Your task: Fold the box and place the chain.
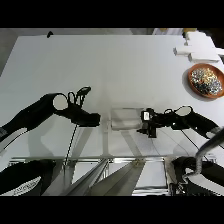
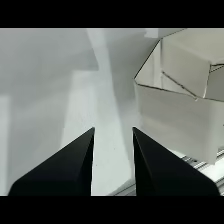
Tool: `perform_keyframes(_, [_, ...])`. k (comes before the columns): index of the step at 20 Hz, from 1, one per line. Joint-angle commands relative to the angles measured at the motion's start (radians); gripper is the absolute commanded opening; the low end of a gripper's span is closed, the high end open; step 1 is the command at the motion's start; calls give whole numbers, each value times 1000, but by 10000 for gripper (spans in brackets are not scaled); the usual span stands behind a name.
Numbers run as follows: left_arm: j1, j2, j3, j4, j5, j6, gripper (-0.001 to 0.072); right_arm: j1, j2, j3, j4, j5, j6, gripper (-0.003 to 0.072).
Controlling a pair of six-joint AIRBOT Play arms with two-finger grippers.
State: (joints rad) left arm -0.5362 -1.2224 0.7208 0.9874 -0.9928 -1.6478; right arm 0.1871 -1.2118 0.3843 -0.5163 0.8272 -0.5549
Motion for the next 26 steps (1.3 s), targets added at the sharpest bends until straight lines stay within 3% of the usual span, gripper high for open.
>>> perform_keyframes(1, [14,-24,-51,-144,103,120,271,0,-1,0,0,0,0,339])
perform_keyframes(5, [12,-46,-51,-270,126,241,274,0,-1,0,0,0,0,339])
perform_keyframes(20, [-34,-3,-18,-304,92,260,296,0,-1,0,0,0,0,339])
perform_keyframes(21, [-42,-7,-18,-303,95,260,306,0,-1,0,0,0,0,339])
perform_keyframes(22, [-52,-10,-18,-303,104,257,379,0,0,0,0,0,0,339])
perform_keyframes(26, [-84,-10,-5,-297,134,233,393,0,0,0,0,0,0,339])
